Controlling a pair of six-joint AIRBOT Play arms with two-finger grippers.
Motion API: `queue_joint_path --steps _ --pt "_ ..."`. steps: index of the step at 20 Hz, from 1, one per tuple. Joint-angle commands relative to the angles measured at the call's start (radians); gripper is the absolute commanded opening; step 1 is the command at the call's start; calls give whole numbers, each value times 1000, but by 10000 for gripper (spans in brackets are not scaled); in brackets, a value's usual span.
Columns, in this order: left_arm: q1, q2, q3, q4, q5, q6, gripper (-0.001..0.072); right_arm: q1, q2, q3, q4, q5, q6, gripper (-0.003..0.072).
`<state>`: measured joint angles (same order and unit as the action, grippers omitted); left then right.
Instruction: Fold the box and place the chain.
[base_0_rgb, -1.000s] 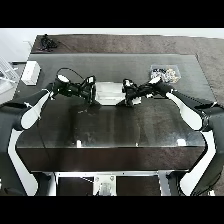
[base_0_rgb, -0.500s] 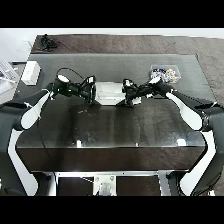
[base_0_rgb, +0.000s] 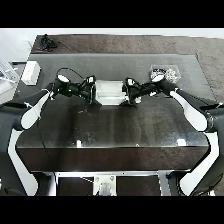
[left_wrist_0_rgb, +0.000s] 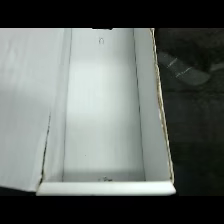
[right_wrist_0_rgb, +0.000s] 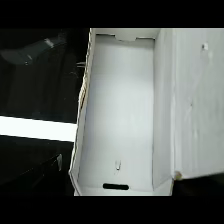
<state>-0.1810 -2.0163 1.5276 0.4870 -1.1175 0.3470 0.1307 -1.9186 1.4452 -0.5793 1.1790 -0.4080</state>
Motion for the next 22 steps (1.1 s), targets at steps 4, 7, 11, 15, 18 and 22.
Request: queue_joint_path --steps 4,7,11,15,18,22 --pt "1 -1 0 2 -4 2 530 -126 98 0 -44 27 98 720" --pt "1 -1 0 2 -4 2 530 -183 128 0 82 66 214 720" --pt "1 -1 0 2 -4 2 529 -167 127 -3 320 264 229 9" --pt "1 -1 0 2 -4 2 530 -93 117 -5 328 221 259 8" --pt "1 -1 0 2 -4 2 530 -42 100 -3 320 117 281 6" --pt "1 -1 0 2 -4 2 530 -11 67 1 255 -47 274 5"
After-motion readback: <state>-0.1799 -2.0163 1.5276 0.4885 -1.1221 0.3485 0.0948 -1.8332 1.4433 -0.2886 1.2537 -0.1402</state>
